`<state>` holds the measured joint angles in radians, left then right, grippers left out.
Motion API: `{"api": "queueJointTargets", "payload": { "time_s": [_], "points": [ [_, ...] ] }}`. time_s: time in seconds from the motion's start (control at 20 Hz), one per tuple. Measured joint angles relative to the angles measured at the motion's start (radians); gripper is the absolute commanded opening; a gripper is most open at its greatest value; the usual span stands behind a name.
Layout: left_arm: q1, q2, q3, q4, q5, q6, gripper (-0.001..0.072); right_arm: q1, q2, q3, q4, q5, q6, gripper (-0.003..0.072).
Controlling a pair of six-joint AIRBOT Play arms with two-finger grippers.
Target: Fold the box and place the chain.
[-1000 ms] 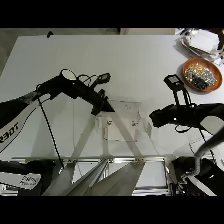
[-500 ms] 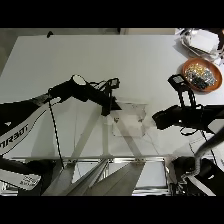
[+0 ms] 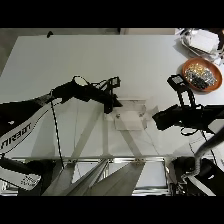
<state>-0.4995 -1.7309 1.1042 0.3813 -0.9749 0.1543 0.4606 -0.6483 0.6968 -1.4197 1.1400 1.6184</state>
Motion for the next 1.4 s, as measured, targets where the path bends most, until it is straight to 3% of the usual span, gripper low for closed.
{"api": "queueJointTargets", "payload": {
  "time_s": [0.4,0.55,1.05,1.1,1.15,1.4],
  "points": [
    [-0.011,0.000,0.000,-0.002,0.032,0.002,0.0022,0.000,0.000,0.000,-0.008,0.002,-0.005,0.0420],
    [-0.013,0.000,0.000,0.004,0.045,0.003,0.0111,0.000,0.000,0.000,-0.013,0.002,-0.016,0.0411],
    [-0.015,-0.001,0.000,0.000,0.043,0.002,0.0111,0.000,-0.058,-0.005,-0.005,-0.005,-0.424,0.0381],
    [-0.015,0.000,0.000,-0.003,0.043,0.002,0.0100,0.000,-0.068,-0.005,-0.001,-0.005,-0.443,0.0381],
    [-0.015,0.000,0.000,-0.006,0.042,0.002,0.0014,0.000,-0.075,-0.005,0.002,-0.005,-0.458,0.0381],
    [-0.016,0.016,0.000,0.020,0.009,0.053,0.0003,0.000,-0.090,-0.005,0.004,-0.003,-0.490,0.0381]
  ]
}}
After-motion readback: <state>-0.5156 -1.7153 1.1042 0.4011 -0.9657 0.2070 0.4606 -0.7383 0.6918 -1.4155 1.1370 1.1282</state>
